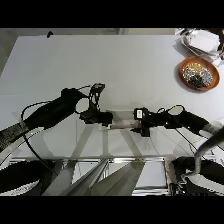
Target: Fold the box and place the chain.
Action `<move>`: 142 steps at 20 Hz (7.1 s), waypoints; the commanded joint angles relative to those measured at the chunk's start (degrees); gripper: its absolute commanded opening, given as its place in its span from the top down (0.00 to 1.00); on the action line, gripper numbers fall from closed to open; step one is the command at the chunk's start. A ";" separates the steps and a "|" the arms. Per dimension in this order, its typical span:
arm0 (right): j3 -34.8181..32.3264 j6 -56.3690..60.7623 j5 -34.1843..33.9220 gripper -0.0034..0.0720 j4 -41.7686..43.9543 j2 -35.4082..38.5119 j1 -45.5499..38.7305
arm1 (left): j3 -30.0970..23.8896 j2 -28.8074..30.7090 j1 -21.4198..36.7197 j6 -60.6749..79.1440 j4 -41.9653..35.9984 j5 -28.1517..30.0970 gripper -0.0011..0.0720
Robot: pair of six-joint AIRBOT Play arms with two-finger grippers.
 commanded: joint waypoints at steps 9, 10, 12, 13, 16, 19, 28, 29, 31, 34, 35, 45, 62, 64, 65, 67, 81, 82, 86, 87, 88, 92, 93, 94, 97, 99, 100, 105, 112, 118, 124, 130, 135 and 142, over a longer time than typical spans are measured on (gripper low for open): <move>0.02 0.00 0.00 0.43 0.00 0.04 -0.04 | -0.02 -0.70 0.15 0.70 -5.53 2.47 0.24; 0.02 0.00 0.00 0.43 0.00 0.04 -0.04 | -0.02 -0.70 0.15 0.72 -5.99 2.45 0.23; 0.02 0.00 0.00 0.43 0.00 0.04 -0.04 | -0.02 -0.70 0.02 0.66 -6.25 2.47 0.18; 0.02 0.00 0.00 0.43 0.00 0.04 -0.04 | -0.02 -0.72 -0.07 0.57 -6.23 2.47 0.18; 0.02 0.00 0.00 0.43 0.00 0.04 -0.04 | -0.02 -0.72 -0.28 -0.68 -6.12 2.82 0.19; 0.02 0.00 0.00 0.43 0.00 0.04 -0.04 | -0.02 -0.72 -0.57 -1.68 -6.08 3.08 0.21; 0.02 0.00 0.02 0.43 0.00 0.04 -0.04 | 1.38 -2.71 -3.45 -9.05 -0.92 3.48 0.30; 0.02 0.00 0.04 0.43 0.02 0.04 -0.04 | 2.25 -3.19 -3.76 -9.81 0.39 2.71 0.30; 0.02 0.00 0.00 0.43 0.00 0.04 -0.04 | 4.26 -4.85 -4.70 -10.95 1.73 1.31 0.31; 0.02 0.00 0.00 0.43 0.00 0.04 -0.04 | 6.54 -7.69 -6.43 -13.38 3.34 0.48 0.33; 0.02 0.00 0.00 0.43 0.00 0.04 -0.04 | 6.86 -8.11 -6.82 -15.13 5.05 0.26 0.38; 0.02 0.00 0.00 0.43 0.00 0.04 -0.04 | 12.35 -12.87 -7.37 -18.12 7.93 -8.13 0.53; 0.02 0.00 0.00 0.43 0.00 0.04 -0.04 | 12.81 -17.68 -9.35 -24.83 9.07 -5.22 0.70; 0.02 0.00 0.02 0.43 0.00 0.04 -0.04 | 12.81 -17.68 -9.35 -24.85 8.87 -3.50 0.70; 0.02 0.00 0.02 0.43 0.00 0.04 -0.04 | 12.81 -17.68 -9.44 -24.85 8.87 -2.91 0.70; 0.02 0.00 0.02 0.43 0.00 0.04 -0.04 | 12.81 -17.68 -9.55 -24.85 8.90 -2.95 0.70; 0.02 0.00 0.02 0.43 0.00 0.04 -0.04 | 12.81 -17.68 -9.57 -24.85 8.92 -2.97 0.70; 0.02 0.00 0.02 0.43 0.00 0.04 -0.04 | 12.83 -17.66 -9.57 -24.85 8.72 -2.95 0.70; 0.02 0.00 0.02 0.43 0.00 0.04 -0.04 | 12.81 -17.68 -9.70 -24.87 9.53 -1.66 0.70; 0.02 0.00 0.02 0.43 0.00 0.04 -0.04 | 12.81 -17.68 -9.86 -24.87 9.60 -0.63 0.70; 0.02 0.00 0.00 0.43 0.00 0.04 -0.04 | 12.81 -17.68 -9.97 -24.90 9.60 0.48 0.70; 0.02 0.00 0.02 0.43 0.00 0.04 -0.04 | 12.81 -17.68 -10.29 -26.36 11.23 1.20 0.71; 0.02 0.00 0.02 0.43 0.00 0.04 -0.04 | 12.83 -17.68 -10.27 -27.50 12.13 0.33 0.72; 0.02 0.00 0.02 0.43 0.00 0.04 -0.04 | 12.81 -17.66 -10.27 -29.00 12.96 -0.66 0.85; 0.02 0.00 0.02 0.43 0.00 0.04 -0.04 | 12.81 -17.66 -10.25 -32.59 14.51 -2.38 0.98; 0.02 0.00 0.02 0.43 0.00 0.04 -0.04 | 12.81 -17.66 -10.27 -32.79 14.49 -2.34 0.98; 0.02 0.00 0.02 0.43 0.00 0.04 -0.04 | 12.83 -17.66 -10.27 -32.76 14.47 -2.58 0.98; 0.02 0.00 0.02 0.43 0.00 0.04 -0.04 | 12.81 -17.62 -10.25 -32.76 14.67 -3.04 0.76; 0.02 0.00 0.02 0.43 0.00 0.04 -0.04 | 12.83 -17.62 -10.27 -32.30 19.54 -6.69 0.61; 0.02 0.00 0.02 0.43 0.00 0.04 -0.04 | 12.83 -17.62 -10.25 -26.71 21.22 -9.20 0.98; 0.02 0.00 0.02 0.43 0.00 0.04 -0.04 | 12.83 -17.29 -10.25 -26.73 22.18 -9.20 0.76; 0.02 0.00 0.02 0.43 0.00 0.04 -0.04 | 12.83 -16.59 -10.27 -26.71 22.16 -8.76 0.96; 0.02 0.00 0.02 0.43 0.00 0.04 -0.04 | 12.83 -15.82 -10.27 -26.75 21.22 -7.06 0.98; 0.02 0.02 0.02 0.43 0.00 0.04 -0.04 | 12.83 -15.85 -10.27 -27.71 20.35 -6.40 0.73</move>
